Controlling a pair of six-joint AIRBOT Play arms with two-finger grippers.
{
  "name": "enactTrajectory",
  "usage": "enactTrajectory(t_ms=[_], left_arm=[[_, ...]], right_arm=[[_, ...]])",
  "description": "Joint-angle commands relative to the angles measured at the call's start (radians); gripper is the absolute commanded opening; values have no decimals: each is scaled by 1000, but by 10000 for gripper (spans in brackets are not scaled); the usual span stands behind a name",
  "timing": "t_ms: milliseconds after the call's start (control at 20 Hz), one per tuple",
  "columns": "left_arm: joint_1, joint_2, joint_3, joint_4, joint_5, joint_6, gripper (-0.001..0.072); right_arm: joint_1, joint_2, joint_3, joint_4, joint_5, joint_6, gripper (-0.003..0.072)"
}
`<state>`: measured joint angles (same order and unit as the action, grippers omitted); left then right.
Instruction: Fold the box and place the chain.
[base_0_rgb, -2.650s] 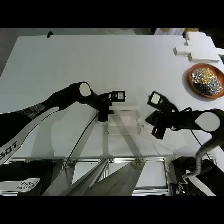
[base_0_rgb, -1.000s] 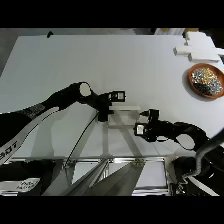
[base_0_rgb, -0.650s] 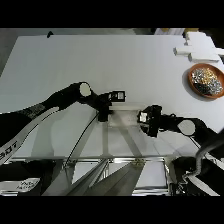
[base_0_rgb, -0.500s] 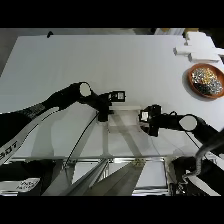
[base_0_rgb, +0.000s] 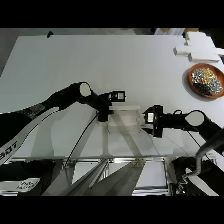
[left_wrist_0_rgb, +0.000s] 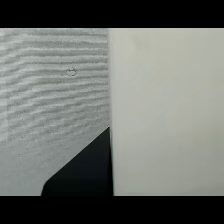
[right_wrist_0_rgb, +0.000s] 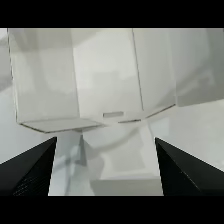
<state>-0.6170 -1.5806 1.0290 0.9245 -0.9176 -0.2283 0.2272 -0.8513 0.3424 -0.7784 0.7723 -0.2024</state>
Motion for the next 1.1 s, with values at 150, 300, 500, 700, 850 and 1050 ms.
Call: enactTrajectory(t_ms=[150, 300, 500, 700, 850, 1050], left_arm=[[-1, 0, 0, 0, 0, 0, 10], [-1, 0, 0, 0, 0, 0, 10], [-1, 0, 0, 0, 0, 0, 10], [-1, 0, 0, 0, 1, 0, 10], [-1, 0, 0, 0, 1, 0, 10], [-1, 0, 0, 0, 1, 0, 10]], right_arm=[[168, 327, -168, -143, -42, 77, 691], [326, 361, -188, -150, -129, 237, 691], [373, 222, -192, -112, -394, 257, 697], [312, 112, -161, -42, -412, 254, 697], [261, 83, -98, -26, -390, 250, 697], [134, 13, -26, 59, -310, 116, 697]])
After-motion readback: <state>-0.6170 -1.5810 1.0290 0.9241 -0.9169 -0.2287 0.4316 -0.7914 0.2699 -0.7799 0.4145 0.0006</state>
